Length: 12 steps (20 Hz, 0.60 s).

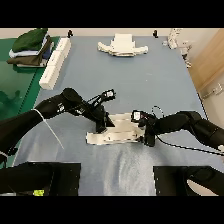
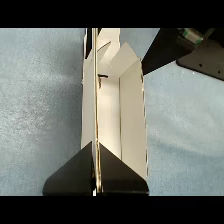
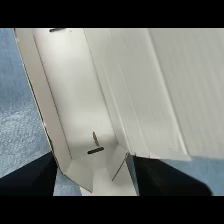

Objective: Fold the box.

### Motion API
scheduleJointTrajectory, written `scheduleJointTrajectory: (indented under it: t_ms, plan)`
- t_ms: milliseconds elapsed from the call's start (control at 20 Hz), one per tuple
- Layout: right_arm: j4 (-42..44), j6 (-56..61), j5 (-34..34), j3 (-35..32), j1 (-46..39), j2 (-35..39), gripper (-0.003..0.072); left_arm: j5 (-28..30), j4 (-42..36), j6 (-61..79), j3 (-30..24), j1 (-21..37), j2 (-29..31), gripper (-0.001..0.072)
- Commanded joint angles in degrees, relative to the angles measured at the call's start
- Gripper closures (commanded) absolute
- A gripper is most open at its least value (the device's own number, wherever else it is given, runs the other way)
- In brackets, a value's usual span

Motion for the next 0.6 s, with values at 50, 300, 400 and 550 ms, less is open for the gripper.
scheduleJointTrajectory:
  t_ms: [50,300,400,550]
  plan:
    - [2.58,-1.92,-0.81,-0.22,-0.83,-0.61,-0.0034,0.04,0.0,0.04,0.02,-0.02,0.04,0.0699]
    - [3.23,-2.08,-1.55,-0.28,-0.79,-1.07,-0.0022,0.04,0.0,0.04,0.02,-0.02,0.04,0.0699]
    - [4.59,-6.14,-1.75,-0.31,-0.79,-2.47,-0.0022,0.04,0.0,0.04,0.02,-0.02,0.04,0.0699]
    - [6.4,-11.15,-2.56,-0.63,-0.9,-3.85,-0.0022,0.04,0.0,0.04,0.02,-0.02,0.04,0.0699]
